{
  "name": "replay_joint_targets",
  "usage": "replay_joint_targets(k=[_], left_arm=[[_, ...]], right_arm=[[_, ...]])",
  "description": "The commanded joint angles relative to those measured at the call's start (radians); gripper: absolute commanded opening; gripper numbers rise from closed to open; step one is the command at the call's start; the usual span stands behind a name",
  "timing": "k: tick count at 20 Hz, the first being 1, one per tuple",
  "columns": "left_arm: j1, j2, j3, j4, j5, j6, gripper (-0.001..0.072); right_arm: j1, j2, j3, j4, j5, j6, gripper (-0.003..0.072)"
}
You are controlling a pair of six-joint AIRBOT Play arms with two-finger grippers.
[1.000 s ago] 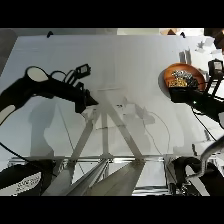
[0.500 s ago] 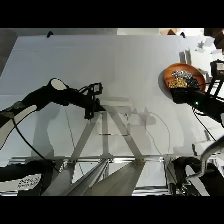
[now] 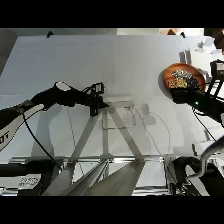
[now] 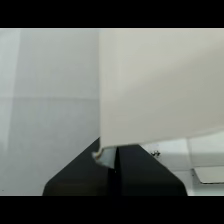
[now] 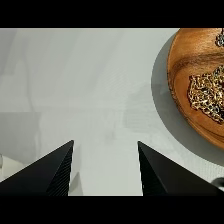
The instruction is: Fold the box and place the chain.
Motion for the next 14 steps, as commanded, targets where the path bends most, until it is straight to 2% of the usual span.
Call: replay_joint_targets(k=[1, 5, 8, 12, 14], left_arm=[[-0.001, -0.033, -0.001, -0.01, 0.006, 0.013, 0.0006], [0.002, -0.038, 0.0, -0.008, -0.01, 0.04, 0.0005], [0.002, -0.037, 0.003, -0.005, -0.067, 0.056, 0.0004], [0.002, -0.037, 0.018, 0.084, -0.142, 0.054, 0.0004], [0.003, -0.037, 0.039, 0.104, -0.135, 0.055, 0.0005]], right_arm=[[0.0, -0.001, 0.001, 0.0, 0.0, 0.0, 0.0454], [0.0, -0.001, 0.001, 0.0, 0.0, 0.0, 0.0454], [0.0, -0.001, 0.001, 0.0, 0.0, 0.0, 0.0454], [0.0, -0.001, 0.001, 0.0, 0.0, 0.0, 0.0454], [0.0, -0.001, 0.001, 0.0, 0.0, 0.0, 0.0454]])
